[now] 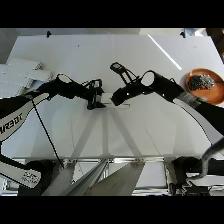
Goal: Fold the box and place the chain.
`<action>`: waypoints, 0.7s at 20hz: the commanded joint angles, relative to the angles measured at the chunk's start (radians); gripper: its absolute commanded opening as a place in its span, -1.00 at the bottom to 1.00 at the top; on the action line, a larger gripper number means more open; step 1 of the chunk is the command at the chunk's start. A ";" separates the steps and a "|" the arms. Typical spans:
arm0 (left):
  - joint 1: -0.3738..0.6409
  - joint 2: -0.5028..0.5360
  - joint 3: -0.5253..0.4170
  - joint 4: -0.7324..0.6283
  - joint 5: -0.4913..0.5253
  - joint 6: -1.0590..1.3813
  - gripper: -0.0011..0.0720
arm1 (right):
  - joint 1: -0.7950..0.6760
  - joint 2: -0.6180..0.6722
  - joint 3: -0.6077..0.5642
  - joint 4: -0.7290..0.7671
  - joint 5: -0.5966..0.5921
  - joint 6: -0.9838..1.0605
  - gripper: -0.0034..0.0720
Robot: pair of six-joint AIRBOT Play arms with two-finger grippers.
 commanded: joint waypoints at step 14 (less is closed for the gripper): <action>0.001 0.000 0.000 0.000 0.000 0.000 -0.73 | -0.006 0.167 -0.026 -0.060 -0.075 0.013 -0.88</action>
